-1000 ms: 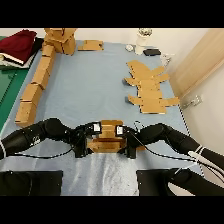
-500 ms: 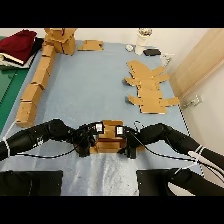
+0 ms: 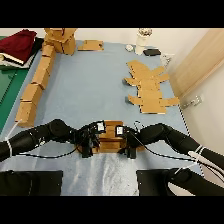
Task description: Fold the box.
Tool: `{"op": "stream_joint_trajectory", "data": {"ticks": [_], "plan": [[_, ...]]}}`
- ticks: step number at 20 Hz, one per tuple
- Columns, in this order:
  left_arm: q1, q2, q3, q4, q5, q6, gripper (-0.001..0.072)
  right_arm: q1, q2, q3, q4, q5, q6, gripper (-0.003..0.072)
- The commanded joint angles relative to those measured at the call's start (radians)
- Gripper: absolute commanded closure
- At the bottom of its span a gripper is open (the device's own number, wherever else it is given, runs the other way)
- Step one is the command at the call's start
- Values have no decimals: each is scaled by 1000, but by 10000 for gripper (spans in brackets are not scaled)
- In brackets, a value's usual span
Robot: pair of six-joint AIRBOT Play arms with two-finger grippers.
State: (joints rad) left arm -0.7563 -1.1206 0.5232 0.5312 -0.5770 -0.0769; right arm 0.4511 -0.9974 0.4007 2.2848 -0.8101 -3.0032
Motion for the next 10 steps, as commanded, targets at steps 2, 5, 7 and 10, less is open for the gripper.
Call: {"op": "stream_joint_trajectory", "data": {"ticks": [2, 5, 7, 10], "plan": [[-33, -20, -1, -24, 75, 10, 604, -1, -1, 1, 1, 0, 0, 179], [-35, -20, -1, -35, 78, 10, 383, 0, -1, 1, 1, 0, 0, 178], [-35, -20, -1, -53, 77, 10, 150, 0, -1, 1, 0, 0, 0, 179], [-35, -20, -1, -61, 68, 10, 150, 0, -1, 1, 1, 0, 0, 178]]}}
